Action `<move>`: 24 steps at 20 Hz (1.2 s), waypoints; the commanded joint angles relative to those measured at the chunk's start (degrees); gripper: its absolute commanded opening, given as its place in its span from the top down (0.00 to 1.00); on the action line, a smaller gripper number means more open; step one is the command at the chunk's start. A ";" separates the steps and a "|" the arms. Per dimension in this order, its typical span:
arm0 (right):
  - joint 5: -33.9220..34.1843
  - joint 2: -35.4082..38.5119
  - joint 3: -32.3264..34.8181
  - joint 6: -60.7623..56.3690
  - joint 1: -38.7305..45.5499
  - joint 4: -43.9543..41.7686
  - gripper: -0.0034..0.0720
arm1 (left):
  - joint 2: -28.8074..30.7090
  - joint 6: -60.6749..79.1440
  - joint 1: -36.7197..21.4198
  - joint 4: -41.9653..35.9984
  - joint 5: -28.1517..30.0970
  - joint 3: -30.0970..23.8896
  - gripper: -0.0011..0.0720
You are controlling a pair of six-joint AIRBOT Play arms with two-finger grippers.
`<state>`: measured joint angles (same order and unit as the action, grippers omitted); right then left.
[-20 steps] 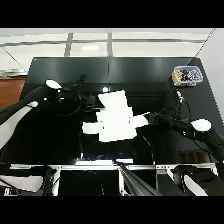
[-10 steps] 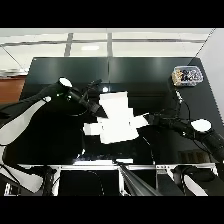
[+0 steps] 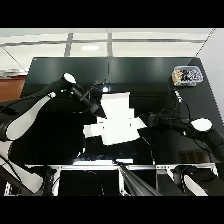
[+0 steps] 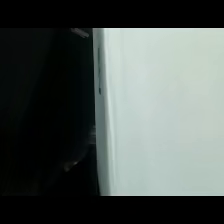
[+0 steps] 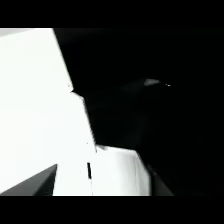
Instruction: Fold the box and place the chain.
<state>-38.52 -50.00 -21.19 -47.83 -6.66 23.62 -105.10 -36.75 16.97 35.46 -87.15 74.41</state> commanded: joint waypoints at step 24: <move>-12.17 -0.44 -12.68 41.44 0.02 26.05 0.07 | 23.58 41.29 12.02 4.55 43.30 -25.92 0.95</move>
<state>-50.96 -50.35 -33.80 -9.54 -6.07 50.13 -81.47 3.60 28.88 39.83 -45.06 48.51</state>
